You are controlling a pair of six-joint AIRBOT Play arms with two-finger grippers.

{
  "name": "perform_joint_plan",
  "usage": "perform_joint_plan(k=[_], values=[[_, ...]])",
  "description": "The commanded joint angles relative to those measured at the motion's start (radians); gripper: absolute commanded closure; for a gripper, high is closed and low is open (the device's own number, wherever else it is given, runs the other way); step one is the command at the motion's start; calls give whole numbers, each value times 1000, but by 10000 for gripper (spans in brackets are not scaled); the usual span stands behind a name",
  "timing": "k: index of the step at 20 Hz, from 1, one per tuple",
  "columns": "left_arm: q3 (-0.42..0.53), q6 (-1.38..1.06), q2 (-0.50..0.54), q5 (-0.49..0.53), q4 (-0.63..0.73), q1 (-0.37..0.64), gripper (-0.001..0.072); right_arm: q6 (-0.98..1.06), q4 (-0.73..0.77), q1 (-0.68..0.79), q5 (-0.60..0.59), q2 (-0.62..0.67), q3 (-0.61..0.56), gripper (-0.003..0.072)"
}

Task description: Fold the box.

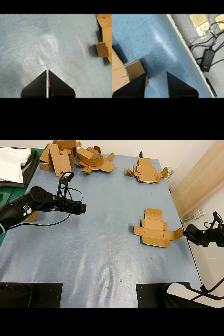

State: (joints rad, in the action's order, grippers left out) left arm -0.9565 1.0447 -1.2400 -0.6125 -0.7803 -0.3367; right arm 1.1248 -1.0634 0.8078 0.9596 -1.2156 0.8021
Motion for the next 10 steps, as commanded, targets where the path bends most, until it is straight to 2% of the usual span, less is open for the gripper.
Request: perform_joint_plan(k=[1, 3, 4, 6, 10], values=[[0, 0, 0, 26, 0, 0, 661, -26, 34, 1, -23, -11, 1, 279], [0, 0, 0, 31, 0, 0, 661, -26, 29, 2, -35, -11, 14, 283], [0, 0, 0, 31, 0, 0, 661, -26, 27, 2, -53, -11, 32, 319], [0, 0, 0, 30, 0, 0, 661, -23, 35, 2, -61, -11, 74, 328], [0, 0, 0, 30, 0, 0, 661, -23, 62, 0, 10, -11, 97, 327]])
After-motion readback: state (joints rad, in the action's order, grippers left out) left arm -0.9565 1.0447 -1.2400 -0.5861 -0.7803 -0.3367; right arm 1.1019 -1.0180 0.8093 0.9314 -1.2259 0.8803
